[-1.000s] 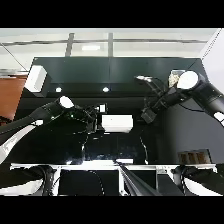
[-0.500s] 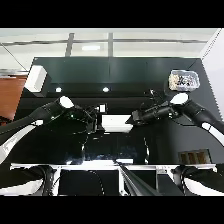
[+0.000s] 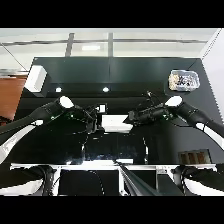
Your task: Fold the box and place the chain.
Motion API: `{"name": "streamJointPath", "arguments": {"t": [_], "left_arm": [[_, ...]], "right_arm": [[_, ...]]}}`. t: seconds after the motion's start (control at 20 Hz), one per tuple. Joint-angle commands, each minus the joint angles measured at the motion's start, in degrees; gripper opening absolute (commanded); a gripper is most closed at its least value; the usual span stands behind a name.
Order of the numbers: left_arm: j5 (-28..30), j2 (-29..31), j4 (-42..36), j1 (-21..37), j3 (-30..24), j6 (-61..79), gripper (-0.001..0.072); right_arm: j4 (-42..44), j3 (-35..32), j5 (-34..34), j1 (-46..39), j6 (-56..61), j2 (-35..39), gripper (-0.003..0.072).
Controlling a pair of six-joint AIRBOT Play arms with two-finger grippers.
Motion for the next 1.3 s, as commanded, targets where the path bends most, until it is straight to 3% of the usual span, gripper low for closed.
{"name": "streamJointPath", "arguments": {"t": [0.0, 0.3, 0.6, 0.65, 0.7, 0.95, 1.1, 1.25], "left_arm": [[0.02, 0.02, -0.59, 0.04, -0.02, -0.11, 0.0463], [-0.02, 0.02, -1.51, 0.04, 0.0, -0.11, 0.0463], [0.07, 0.02, -3.37, 0.04, 0.0, -0.11, 0.0476], [0.09, 0.04, -3.37, 0.04, 0.0, -0.09, 0.0628], [0.52, 0.17, -3.15, 0.07, 0.07, -0.09, 0.0718], [-0.76, 7.5, -0.02, 0.28, 0.42, -9.01, 0.0718], [-1.92, 11.96, -1.62, -1.07, 0.87, -12.83, 0.0717], [-1.88, 10.84, -0.92, -4.7, 5.11, -25.22, 0.0711]], "right_arm": [[-2.84, 0.15, -0.24, 0.92, -3.02, -0.15, 0.0016], [-5.11, 4.07, 1.03, 0.59, -3.43, 2.12, 0.0016], [-23.69, 15.76, 7.17, -0.81, 1.77, 12.68, 0.0016], [-27.34, 16.92, 7.98, -2.16, 3.67, 14.97, 0.0016], [-30.99, 17.46, 8.57, -3.93, 5.64, 17.46, 0.0016], [-43.04, 17.44, 15.91, -15.45, 11.47, 26.51, 0.0016], [-42.05, 15.91, 14.93, -20.22, 12.55, 27.15, 0.0015], [-41.18, 13.94, 11.93, -20.33, 12.52, 27.15, 0.0016]]}}
